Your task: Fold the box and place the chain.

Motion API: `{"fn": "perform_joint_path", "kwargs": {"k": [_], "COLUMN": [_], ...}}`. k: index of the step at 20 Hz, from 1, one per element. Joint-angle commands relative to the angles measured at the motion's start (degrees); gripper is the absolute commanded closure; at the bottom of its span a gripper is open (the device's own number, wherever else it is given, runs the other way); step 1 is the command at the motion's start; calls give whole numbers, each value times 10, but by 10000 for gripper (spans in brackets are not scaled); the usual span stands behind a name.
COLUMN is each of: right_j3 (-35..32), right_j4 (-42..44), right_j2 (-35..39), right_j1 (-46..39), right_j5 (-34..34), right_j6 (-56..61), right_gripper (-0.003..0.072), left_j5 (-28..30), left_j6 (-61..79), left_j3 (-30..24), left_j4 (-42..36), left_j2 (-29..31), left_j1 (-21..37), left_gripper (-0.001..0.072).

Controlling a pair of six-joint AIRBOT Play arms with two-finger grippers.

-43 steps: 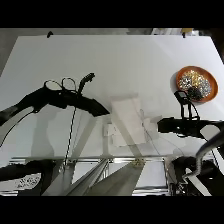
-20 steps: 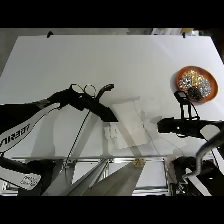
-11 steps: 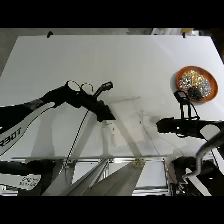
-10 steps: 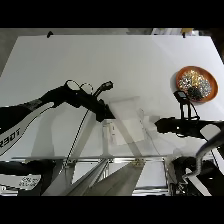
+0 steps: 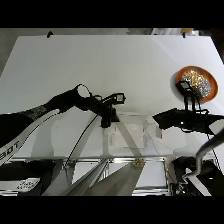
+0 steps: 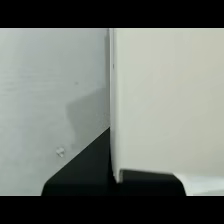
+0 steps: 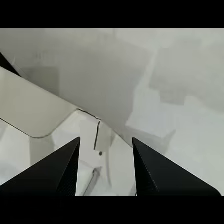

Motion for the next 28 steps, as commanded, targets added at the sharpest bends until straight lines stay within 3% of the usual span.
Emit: {"fn": "perform_joint_path", "kwargs": {"k": [1, 11, 24, 28], "right_j3": [12, 12, 11, 11], "right_j4": [-26, -62, -61, -61], "right_j2": [0, 0, 0, 0], "right_j1": [0, 0, 0, 0], "right_j5": [10, 11, 11, 11], "right_j6": [-18, -42, -97, -97], "right_gripper": [313, 314, 322, 322], "left_j5": [43, 89, 89, 54], "left_j6": [29, 28, 45, 43], "left_j3": [-1, -1, 11, 26], "left_j4": [-3, 0, 14, 41], "left_j2": [-3, -3, 14, 11], "left_j1": [-11, -6, -6, -6], "left_gripper": [708, 709, 708, 708]}}
